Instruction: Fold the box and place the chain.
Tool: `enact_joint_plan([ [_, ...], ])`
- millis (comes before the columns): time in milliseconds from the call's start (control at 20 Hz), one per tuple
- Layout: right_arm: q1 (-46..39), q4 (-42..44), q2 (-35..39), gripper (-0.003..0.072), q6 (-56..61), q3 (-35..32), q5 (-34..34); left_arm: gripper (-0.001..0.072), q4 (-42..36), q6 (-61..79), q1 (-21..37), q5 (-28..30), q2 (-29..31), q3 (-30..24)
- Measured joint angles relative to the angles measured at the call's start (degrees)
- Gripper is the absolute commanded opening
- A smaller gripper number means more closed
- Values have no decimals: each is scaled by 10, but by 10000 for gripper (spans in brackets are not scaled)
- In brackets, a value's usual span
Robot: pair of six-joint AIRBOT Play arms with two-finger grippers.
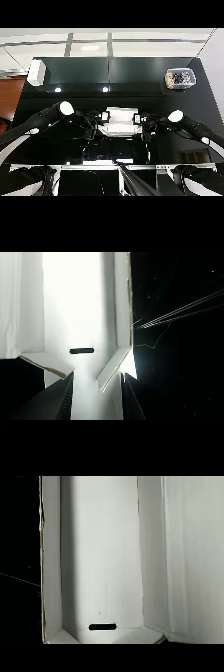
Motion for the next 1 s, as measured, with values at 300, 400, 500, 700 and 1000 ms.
enact_joint_plan([
  [300,0,-2,0,95,-3,0,2,429,11,-14,-10,0,0,2],
  [400,0,-3,0,95,-3,0,3,440,22,-28,-12,-1,0,3],
  [500,0,-3,0,95,-4,0,3,669,45,-46,-12,-1,3,7],
  [700,0,-3,0,95,-4,0,4,715,82,-75,-10,-3,9,31],
  [1000,0,-3,0,95,-4,0,3,713,86,-102,-16,-22,12,64],
])
